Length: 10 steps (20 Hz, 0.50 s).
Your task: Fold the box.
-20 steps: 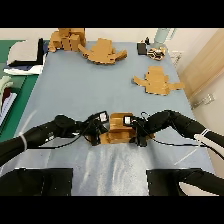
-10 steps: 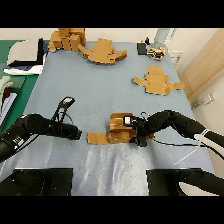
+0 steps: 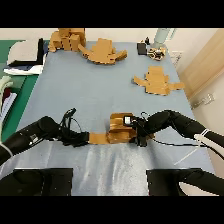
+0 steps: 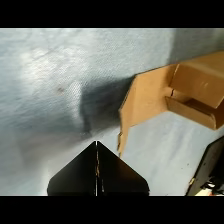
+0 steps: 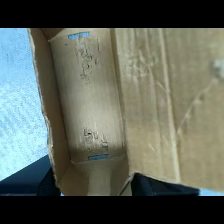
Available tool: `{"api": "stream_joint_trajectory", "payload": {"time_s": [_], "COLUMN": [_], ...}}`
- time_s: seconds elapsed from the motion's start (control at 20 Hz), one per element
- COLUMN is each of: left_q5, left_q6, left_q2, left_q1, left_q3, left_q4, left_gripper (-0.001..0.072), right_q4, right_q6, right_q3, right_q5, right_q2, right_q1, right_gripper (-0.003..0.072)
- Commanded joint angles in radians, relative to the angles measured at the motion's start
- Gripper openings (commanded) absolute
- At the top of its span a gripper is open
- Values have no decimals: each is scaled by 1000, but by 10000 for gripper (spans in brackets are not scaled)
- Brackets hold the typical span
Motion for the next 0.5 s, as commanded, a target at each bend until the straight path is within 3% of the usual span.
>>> {"api": "stream_joint_trajectory", "payload": {"time_s": [0.0,0.15,0.45], "left_q5": [130,157,158], "left_q6": [11,-3,-44], "left_q2": [-68,-70,-70], "left_q1": [-103,-156,-159], "left_q3": [12,49,66], "left_q4": [-108,-122,-60], "left_gripper": [13,13,13], "right_q4": [0,0,0], "right_q6": [0,0,0], "right_q3": [0,1,1], "right_q5": [0,0,0], "right_q2": [1,1,1], "right_q1": [0,0,0], "right_gripper": [512,512,512]}}
